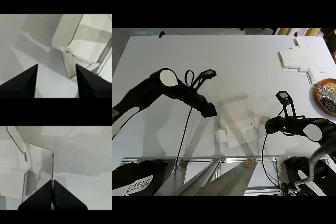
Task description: Fold the box and place the chain.
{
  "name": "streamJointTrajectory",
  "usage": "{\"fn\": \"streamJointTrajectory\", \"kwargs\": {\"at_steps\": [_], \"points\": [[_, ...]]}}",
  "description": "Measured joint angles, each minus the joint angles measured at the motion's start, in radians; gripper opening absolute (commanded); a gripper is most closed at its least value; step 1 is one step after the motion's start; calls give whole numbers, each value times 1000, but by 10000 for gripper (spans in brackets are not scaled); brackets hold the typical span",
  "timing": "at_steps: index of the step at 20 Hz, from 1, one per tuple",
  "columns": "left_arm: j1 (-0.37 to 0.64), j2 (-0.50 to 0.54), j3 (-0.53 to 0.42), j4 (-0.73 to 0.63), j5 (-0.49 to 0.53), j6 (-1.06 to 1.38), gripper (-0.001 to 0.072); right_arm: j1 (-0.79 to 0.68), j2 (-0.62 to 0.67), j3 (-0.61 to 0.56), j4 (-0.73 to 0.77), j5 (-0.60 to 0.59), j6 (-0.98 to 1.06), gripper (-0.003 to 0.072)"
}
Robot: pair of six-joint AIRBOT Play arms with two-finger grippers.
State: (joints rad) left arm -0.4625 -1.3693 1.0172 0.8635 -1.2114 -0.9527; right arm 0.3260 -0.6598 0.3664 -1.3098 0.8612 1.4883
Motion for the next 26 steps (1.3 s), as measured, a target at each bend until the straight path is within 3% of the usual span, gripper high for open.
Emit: {"fn": "streamJointTrajectory", "kwargs": {"at_steps": [9, 12, 13, 15, 16, 19, 20, 21, 26], "points": [[-1, -212, 0, -274, -9, 294, 481, 0, 0, 0, 1, -4, 0, 18], [-5, -257, 0, -309, -8, 327, 358, 0, 0, 0, 1, -7, 0, 18], [-6, -265, 0, -315, -4, 337, 284, 0, 0, 0, 1, -7, 0, 18], [-13, -276, 0, -331, 6, 373, 42, 0, 0, 0, 2, -8, 0, 27], [-15, -279, 0, -339, 10, 397, 2, 0, 0, 0, 3, -8, 0, 88], [-24, -282, 0, -351, 18, 492, 0, 0, 6, 2, 6, -9, 0, 172], [-27, -280, 0, -352, 24, 531, 0, 0, 12, 8, 7, -5, 0, 266], [-32, -274, 2, -353, 31, 573, 1, 0, 19, 17, 7, 3, 0, 310], [-105, -238, 59, -259, 87, 706, 3, 0, 91, 115, -21, 76, -3, 345]]}}
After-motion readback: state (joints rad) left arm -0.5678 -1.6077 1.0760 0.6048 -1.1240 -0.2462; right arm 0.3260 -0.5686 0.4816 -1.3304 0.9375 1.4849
